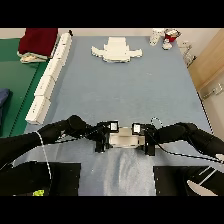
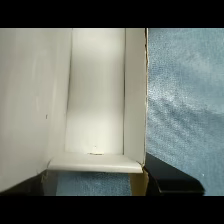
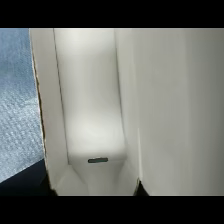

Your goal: Fold the box.

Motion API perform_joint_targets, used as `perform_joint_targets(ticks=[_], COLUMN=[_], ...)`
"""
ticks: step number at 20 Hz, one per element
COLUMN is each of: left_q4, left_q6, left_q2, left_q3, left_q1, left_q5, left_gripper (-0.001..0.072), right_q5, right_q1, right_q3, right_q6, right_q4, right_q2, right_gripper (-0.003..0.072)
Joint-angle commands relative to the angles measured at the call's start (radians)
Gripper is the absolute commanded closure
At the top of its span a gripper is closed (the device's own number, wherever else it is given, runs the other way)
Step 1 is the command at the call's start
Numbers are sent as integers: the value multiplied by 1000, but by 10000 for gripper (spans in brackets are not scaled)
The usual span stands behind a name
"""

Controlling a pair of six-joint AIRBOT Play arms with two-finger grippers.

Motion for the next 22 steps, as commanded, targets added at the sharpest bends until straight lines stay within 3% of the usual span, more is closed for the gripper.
perform_joint_targets(ticks=[1,10,12,13,14,19,22], left_q4=[0,0,0,0,0,0,0], left_q6=[0,0,0,0,0,0,0], left_q2=[1,1,1,1,1,1,1], left_q3=[0,0,0,0,0,0,0], left_q1=[0,0,0,0,0,0,0], left_q5=[0,0,0,0,0,0,0], left_gripper=[256,257,256,256,257,256,257], right_q5=[0,0,11,5,-6,-137,-294], right_q1=[0,0,0,0,0,0,0], right_q3=[1,3,4,8,16,57,87], right_q6=[0,0,1,5,16,262,527], right_q4=[0,3,3,-5,-18,-246,-397], right_q2=[0,0,0,5,17,137,241], right_gripper=[173,172,114,-22,-33,-33,-32])
